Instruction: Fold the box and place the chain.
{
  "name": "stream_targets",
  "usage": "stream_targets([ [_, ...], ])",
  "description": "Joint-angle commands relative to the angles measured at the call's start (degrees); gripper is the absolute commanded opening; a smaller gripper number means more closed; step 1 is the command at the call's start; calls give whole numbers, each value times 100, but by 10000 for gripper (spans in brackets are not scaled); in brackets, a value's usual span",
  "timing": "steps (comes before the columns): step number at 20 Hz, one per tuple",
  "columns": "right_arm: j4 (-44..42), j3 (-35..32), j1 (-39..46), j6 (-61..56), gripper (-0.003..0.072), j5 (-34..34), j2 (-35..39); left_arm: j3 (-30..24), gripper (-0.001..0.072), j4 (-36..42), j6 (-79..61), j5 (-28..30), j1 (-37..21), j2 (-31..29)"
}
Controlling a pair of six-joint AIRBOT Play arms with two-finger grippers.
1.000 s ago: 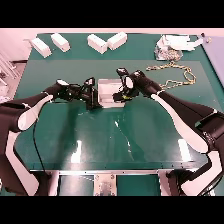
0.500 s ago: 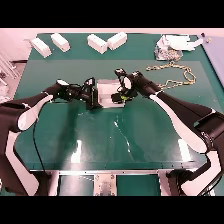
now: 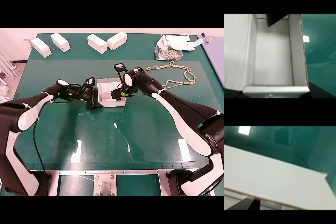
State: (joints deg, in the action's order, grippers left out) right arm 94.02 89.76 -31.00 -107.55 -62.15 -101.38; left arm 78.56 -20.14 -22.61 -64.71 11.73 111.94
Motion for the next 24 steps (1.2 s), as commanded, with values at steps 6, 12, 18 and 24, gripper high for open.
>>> stream_targets([
  [6,745,7,9,-197,535,-199,258,7,533,-17,-13,15,-7,-4],
  [12,1154,7,11,-136,535,44,798,7,534,-26,-17,42,-7,-2],
  [18,1749,-46,476,59,535,98,968,7,534,-42,-15,96,-7,-2],
  [24,1705,-1071,1405,1113,533,1641,968,7,533,-42,-15,105,-7,-4],
])
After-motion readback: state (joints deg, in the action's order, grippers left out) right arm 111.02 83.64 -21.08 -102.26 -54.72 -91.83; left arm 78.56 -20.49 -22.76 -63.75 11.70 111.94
